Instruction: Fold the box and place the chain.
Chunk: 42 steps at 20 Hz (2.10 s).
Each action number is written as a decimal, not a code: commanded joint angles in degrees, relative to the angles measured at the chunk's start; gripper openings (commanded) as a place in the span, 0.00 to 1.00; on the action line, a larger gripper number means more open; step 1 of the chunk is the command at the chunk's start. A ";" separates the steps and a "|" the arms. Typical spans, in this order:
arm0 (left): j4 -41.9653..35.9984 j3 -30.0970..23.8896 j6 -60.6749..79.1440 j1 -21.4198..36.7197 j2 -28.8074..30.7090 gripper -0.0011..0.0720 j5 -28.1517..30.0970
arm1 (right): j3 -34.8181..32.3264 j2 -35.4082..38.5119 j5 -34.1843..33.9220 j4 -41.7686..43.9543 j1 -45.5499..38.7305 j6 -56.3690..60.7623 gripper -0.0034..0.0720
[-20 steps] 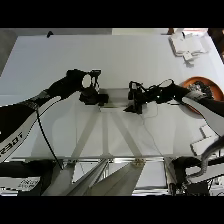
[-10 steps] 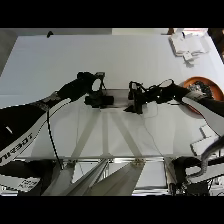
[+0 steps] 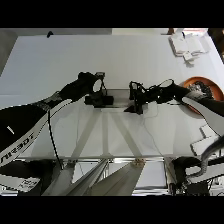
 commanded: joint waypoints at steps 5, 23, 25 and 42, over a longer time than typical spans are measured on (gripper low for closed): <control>-0.90 0.00 0.20 1.51 3.50 0.64 -1.49 | 0.07 0.02 0.02 0.04 0.04 0.00 0.73; -25.62 -4.17 96.50 20.02 20.52 0.65 -8.59 | 0.07 0.02 0.02 0.07 0.04 0.00 0.73; -25.79 -6.32 105.04 21.66 18.73 0.78 -7.91 | 0.07 0.02 0.04 0.07 0.04 0.00 0.73; -48.46 -13.38 138.99 23.67 4.31 0.97 -1.18 | 0.07 0.02 0.02 0.07 0.04 0.00 0.73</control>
